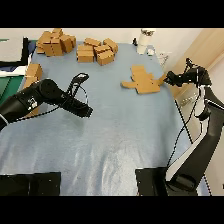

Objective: Fold the box.

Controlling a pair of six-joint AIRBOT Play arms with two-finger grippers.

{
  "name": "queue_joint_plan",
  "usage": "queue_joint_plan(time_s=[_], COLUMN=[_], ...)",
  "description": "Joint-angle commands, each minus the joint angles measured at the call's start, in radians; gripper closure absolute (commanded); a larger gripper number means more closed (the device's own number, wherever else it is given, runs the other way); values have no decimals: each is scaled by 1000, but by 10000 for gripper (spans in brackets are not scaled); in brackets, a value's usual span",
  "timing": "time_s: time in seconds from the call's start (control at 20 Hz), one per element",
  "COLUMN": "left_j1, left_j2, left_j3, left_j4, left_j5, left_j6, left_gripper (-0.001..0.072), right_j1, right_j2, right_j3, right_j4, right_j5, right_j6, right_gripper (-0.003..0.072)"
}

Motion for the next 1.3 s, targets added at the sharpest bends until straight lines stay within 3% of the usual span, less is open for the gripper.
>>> queue_joint_plan(time_s=[0.0, 0.2, 0.4, 0.55, 0.95, 1.1, 1.25], left_j1=[0, 0, 0, 0, 1, 1, 1], left_j2=[-1, -1, -1, -1, -1, -1, -1], left_j3=[1, 1, 1, 1, 1, 1, 1], left_j4=[0, 1, 1, 1, 2, 2, 2], left_j5=[0, 0, 0, 6, 6, 3, 3], left_j6=[0, 0, 0, 0, 5, 5, 5], left_gripper=[700, 700, 700, 700, 700, 700, 700], right_j1=[4, 6, 15, 41, 182, 208, 209], right_j2=[2, 40, 149, 286, 790, 871, 884], right_j3=[3, -3, -123, -310, -1064, -1206, -1239], right_j4=[6, 32, 32, 28, 21, 10, -2], right_j5=[-47, -148, -166, -131, 122, 117, 82], right_j6=[-37, -71, -71, -71, -90, -89, -88], right_gripper=[683, 687, 688, 688, 687, 686, 681])
